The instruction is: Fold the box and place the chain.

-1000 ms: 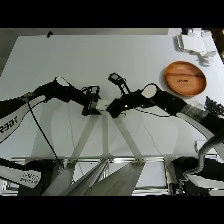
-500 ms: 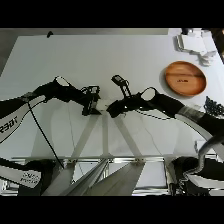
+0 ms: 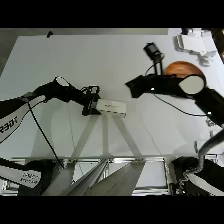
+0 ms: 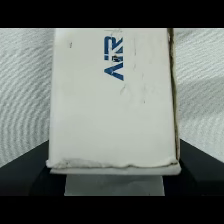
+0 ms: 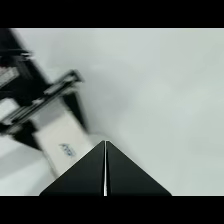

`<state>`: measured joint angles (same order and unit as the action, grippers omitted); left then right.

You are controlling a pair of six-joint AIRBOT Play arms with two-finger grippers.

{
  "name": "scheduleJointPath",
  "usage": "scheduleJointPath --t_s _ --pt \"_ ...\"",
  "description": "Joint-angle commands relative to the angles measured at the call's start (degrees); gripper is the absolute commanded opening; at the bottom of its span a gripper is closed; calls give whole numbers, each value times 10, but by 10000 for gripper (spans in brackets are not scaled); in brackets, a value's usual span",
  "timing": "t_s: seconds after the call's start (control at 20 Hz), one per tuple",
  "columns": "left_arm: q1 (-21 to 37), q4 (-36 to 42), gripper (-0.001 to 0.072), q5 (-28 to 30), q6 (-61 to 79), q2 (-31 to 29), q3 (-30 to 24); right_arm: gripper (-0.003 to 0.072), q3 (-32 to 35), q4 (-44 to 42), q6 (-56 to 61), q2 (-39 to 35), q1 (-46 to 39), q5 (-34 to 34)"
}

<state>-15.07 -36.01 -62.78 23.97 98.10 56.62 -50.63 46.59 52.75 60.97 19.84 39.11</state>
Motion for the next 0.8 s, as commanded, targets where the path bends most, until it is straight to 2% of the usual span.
scheduleJointPath --t_s 0.0,0.1,0.2,0.45,0.75 --pt "0 0 76 0 0 0 0 8 0 260 164 -31 -85 62" --pt "0 0 76 0 0 0 0 8 0 375 229 -31 -137 129" --pt "0 0 76 0 0 0 0 8 0 428 251 -31 -194 183" --pt "0 0 76 -2 0 0 0 8 0 429 255 -31 -306 218" --pt "0 6 76 -9 0 0 0 8 0 400 255 -31 -322 217"
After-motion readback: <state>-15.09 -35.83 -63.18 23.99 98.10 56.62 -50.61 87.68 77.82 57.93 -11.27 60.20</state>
